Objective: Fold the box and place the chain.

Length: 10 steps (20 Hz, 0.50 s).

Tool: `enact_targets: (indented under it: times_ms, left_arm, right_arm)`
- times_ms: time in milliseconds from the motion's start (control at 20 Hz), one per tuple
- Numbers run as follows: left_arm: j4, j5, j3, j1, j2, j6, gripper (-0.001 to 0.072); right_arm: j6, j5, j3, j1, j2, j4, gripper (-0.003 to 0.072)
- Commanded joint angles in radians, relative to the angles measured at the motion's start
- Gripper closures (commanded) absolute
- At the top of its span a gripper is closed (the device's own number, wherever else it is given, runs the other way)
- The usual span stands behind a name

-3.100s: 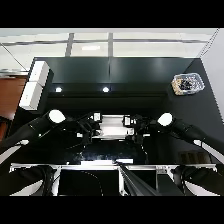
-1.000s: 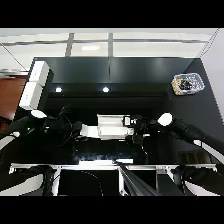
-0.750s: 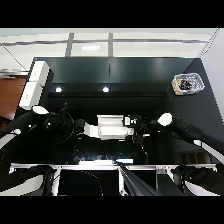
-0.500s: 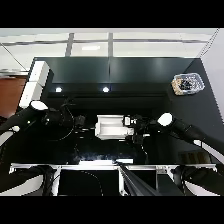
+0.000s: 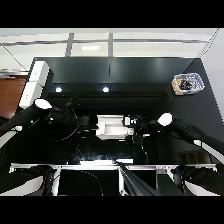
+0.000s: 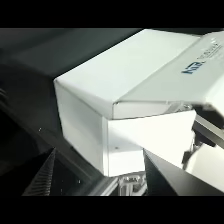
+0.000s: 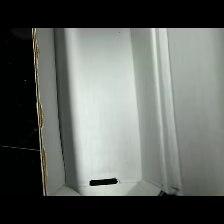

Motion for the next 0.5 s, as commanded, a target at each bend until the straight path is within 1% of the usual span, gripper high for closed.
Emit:
enact_targets:
  times_ms: [0, 100, 200, 350, 450]
  left_arm:
    - [0.009, 0.121, 0.002, -0.085, 0.001, -0.044, 0.0087]
    - [0.018, 0.188, 0.002, -0.124, 0.000, -0.083, 0.0087]
    - [0.040, 0.225, 0.002, -0.142, 0.000, -0.113, 0.0086]
    - [0.066, 0.230, 0.003, -0.163, 0.000, -0.148, 0.0087]
    - [0.141, 0.244, 0.020, -0.193, 0.000, -0.203, 0.0087]
  right_arm:
    - [0.000, 0.000, 0.000, 0.000, 0.000, 0.000, 0.0271]
    - [0.000, 0.000, 0.000, 0.000, 0.000, 0.000, 0.0271]
    - [0.000, 0.000, 0.000, 0.000, 0.000, 0.001, 0.0271]
    - [0.000, 0.000, 0.000, 0.000, 0.000, 0.001, 0.0271]
    - [0.000, 0.000, 0.000, 0.000, 0.000, 0.001, 0.0271]
